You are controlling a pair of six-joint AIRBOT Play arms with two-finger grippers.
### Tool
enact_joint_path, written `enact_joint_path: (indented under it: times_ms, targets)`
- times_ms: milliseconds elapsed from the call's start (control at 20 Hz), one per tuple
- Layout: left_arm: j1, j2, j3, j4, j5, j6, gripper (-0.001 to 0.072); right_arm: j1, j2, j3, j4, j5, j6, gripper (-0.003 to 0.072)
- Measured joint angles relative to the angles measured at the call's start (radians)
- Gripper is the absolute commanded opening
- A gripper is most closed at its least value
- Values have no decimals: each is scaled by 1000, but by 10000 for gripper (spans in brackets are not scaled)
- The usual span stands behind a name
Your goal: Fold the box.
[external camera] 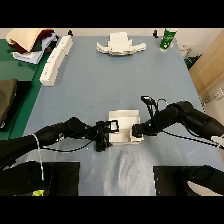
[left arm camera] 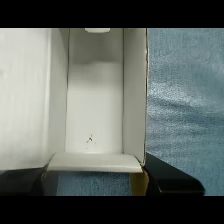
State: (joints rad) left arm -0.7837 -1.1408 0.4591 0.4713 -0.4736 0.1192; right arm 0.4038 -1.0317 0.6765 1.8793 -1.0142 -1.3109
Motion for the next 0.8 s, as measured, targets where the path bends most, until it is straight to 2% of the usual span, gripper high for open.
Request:
enact_joint_path:
  times_ms: [200, 400, 500, 750, 800]
  targets:
    - [0, 0, 0, 0, 0, 0, 466, 127, -39, 38, -160, -15, 230, 533]
    - [0, 0, 0, 0, 0, 0, 466, 214, -101, 66, -254, -34, 383, 531]
    - [0, 0, 0, 0, 0, 0, 466, 241, -134, 86, -282, -43, 438, 481]
    - [0, 0, 0, -1, 0, 0, 466, 266, -185, 137, -353, -105, 526, 447]
    - [0, 0, 0, -1, 0, 0, 466, 267, -190, 142, -366, -116, 539, 374]
